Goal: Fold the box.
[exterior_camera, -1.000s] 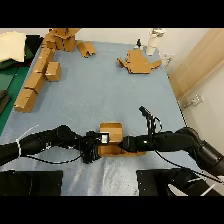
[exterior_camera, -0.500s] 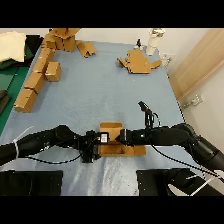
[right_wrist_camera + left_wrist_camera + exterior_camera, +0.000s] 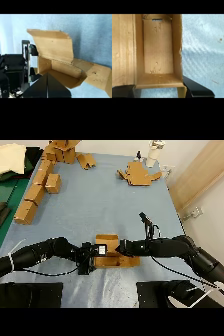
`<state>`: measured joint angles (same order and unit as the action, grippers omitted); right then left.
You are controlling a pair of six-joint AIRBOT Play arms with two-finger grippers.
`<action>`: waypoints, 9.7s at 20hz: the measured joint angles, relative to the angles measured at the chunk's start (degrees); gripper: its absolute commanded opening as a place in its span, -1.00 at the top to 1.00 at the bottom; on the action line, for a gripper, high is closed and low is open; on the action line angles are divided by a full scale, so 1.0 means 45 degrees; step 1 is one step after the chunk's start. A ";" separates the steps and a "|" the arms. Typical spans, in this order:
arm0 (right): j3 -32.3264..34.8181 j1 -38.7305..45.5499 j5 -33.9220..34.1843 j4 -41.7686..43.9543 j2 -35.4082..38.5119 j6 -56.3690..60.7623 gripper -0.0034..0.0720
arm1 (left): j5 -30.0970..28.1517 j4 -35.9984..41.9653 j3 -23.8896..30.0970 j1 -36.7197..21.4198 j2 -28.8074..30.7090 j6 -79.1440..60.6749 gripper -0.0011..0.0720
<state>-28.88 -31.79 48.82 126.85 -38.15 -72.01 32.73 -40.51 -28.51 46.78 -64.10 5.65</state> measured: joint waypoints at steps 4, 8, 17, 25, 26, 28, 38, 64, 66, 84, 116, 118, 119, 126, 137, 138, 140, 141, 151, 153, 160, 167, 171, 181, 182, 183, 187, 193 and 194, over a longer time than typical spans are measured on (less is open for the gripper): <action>0.0000 0.0000 -0.0083 -0.0024 -0.0010 0.0005 0.90 | 0.0039 0.0053 -0.0005 -0.0010 -0.0131 0.0180 -0.29; 0.0000 0.0000 -0.0107 -0.0044 -0.0010 0.0000 0.90 | 0.0053 0.0160 -0.0010 -0.0010 -0.0277 0.0238 -0.29; -0.0301 0.0000 -0.1190 0.0053 -0.1734 -0.1345 0.90 | 0.0053 0.0219 0.0000 0.0000 -0.0355 0.0272 -0.29; -0.1117 -0.0112 -0.1302 0.0102 -0.5013 -0.3687 0.90 | 0.0053 0.0209 0.0000 0.0000 -0.0355 0.0277 -0.29; -0.1132 -0.0151 -0.1292 0.0112 -0.5221 -0.3871 0.90 | 0.0053 0.0209 0.0000 0.0000 -0.0355 0.0277 -0.29; -0.1161 -0.0185 -0.1243 0.0087 -0.5513 -0.4269 0.90 | 0.0053 0.0204 0.0000 0.0000 -0.0355 0.0277 -0.29; -0.1685 0.0024 -0.0238 -0.1846 -0.3793 -0.5537 0.90 | 0.0063 0.0199 0.0000 0.0005 -0.0355 0.0277 -0.29; -0.0049 -0.1763 0.0908 -0.5591 -0.2322 -1.2633 -0.48 | 0.0068 0.0199 0.0000 0.0000 -0.0355 0.0277 -0.29; -0.0049 -0.1758 0.0588 -0.5270 -0.2424 -1.3163 -0.39 | 0.0063 0.0199 0.0000 0.0000 -0.0355 0.0277 -0.29; 0.0296 -0.1763 -0.0121 -0.2142 -0.2623 -1.6130 -0.38 | 0.0068 0.0160 -0.0005 0.0005 -0.0359 0.0267 -0.29; -0.0359 -0.0529 0.5270 -1.0802 -0.0617 -0.0937 0.90 | 0.0068 0.0204 0.0000 0.0000 -0.0364 0.0277 -0.29; 0.0087 -0.0238 0.4896 -0.9811 -0.0826 -0.0520 0.90 | 0.0063 0.0204 0.0000 0.0005 -0.0364 0.0277 -0.29; 0.0335 -0.0146 0.4454 -0.9258 -0.0971 -0.0437 0.90 | 0.0068 0.0199 0.0000 0.0000 -0.0364 0.0277 -0.29; 0.1171 0.0058 0.2059 -0.5527 -0.1724 -0.1273 0.90 | 0.0063 0.0199 0.0000 0.0000 -0.0364 0.0277 -0.29; 0.0588 0.0063 0.1224 -0.4114 -0.1355 -0.1768 0.20 | 0.0068 0.0199 0.0000 0.0000 -0.0364 0.0277 -0.29; 0.0510 0.0063 0.1200 -0.4099 -0.1336 -0.1768 0.20 | 0.0068 0.0199 0.0000 0.0000 -0.0364 0.0277 -0.29; 0.0369 0.0063 0.1180 -0.4080 -0.1302 -0.1768 0.20 | 0.0068 0.0199 0.0000 0.0000 -0.0364 0.0277 -0.29; 0.0316 0.0063 0.1166 -0.4051 -0.1292 -0.1768 0.20 | 0.0063 0.0199 0.0000 0.0000 -0.0364 0.0277 -0.29; 0.0126 0.0063 0.1141 -0.2764 -0.1282 -0.1778 -0.30 | 0.0063 0.0199 0.0000 0.0005 -0.0364 0.0277 -0.29; 0.0121 0.0010 0.1141 -0.2603 -0.1292 -0.1778 -0.39 | 0.0068 0.0199 0.0000 0.0000 -0.0364 0.0277 -0.29; -0.0364 -0.1069 0.1190 -0.2589 -0.2560 -0.1083 -0.38 | 0.0063 0.0199 0.0000 0.0000 -0.0364 0.0277 -0.29; -0.2429 -0.2963 0.2414 -0.5372 -0.4362 0.3585 -0.38 | 0.0063 0.0199 0.0000 0.0005 -0.0364 0.0277 -0.29; -0.3575 -0.3939 0.3104 -0.6343 -0.5663 0.6091 -0.35 | 0.0063 0.0199 0.0000 0.0000 -0.0364 0.0277 -0.29; -0.5090 -0.4707 0.5076 -0.7359 -0.8510 0.8544 0.69 | 0.0063 0.0194 0.0000 0.0000 -0.0364 0.0277 -0.29; -0.5105 -0.4711 0.5275 -0.7480 -0.8573 0.8621 0.90 | 0.0058 0.0185 0.0000 0.0005 -0.0364 0.0272 -0.29; -0.5149 -0.4716 0.5319 -0.7475 -0.8602 0.8636 0.90 | 0.0058 0.0131 0.0000 0.0000 -0.0364 0.0219 -0.29; -0.5207 -0.4794 0.5168 -0.7601 -0.8714 0.8723 -0.33 | 0.0053 0.0204 0.0000 0.0005 -0.0364 0.0296 -0.29; -0.5775 -0.4925 0.5513 -0.7650 -0.8544 0.8675 -0.33 | 0.0058 0.0209 0.0000 0.0000 -0.0364 0.0296 -0.29; -0.5887 -0.4925 0.5659 -0.7723 -0.8403 0.8675 -0.32 | 0.0058 0.0209 0.0000 0.0000 -0.0364 0.0291 -0.29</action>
<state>-55.37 -53.95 74.28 92.09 -75.96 -32.97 32.99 -39.57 -28.51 46.78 -65.73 6.96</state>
